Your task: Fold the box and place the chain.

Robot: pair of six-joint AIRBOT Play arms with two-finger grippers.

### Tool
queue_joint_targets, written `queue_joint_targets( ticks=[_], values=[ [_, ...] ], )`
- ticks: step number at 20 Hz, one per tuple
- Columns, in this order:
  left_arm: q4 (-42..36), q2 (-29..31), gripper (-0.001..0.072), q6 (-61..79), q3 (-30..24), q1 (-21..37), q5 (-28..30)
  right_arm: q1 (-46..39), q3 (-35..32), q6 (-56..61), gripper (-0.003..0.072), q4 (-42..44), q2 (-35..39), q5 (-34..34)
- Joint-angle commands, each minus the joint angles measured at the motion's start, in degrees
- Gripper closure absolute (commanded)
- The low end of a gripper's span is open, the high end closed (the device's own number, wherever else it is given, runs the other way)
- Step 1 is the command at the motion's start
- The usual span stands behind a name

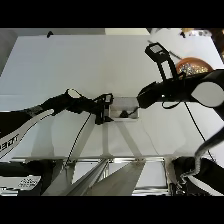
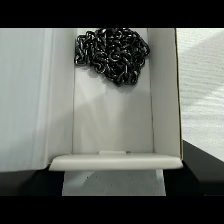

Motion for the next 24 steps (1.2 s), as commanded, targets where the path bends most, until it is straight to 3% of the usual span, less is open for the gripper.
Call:
queue_joint_targets(
  ticks=[1,8,18,24],
  values=[
    [0.0,0.0,0.0504,0.0,0.0,0.0,0.0,5.5,0.0,4.0,0.0668,1.4,3.0,-3.6],
    [0.0,0.0,0.0504,0.0,0.0,0.0,0.0,11.4,0.0,6.6,0.0668,1.7,2.3,-10.1],
    [0.0,0.0,0.0504,0.0,0.0,0.0,0.0,11.4,0.0,7.3,0.0667,-0.5,-11.7,-11.3],
    [0.0,0.0,0.0504,0.0,0.0,0.0,0.0,11.4,-0.1,7.4,0.0667,-4.7,-14.2,-7.5]
  ],
)
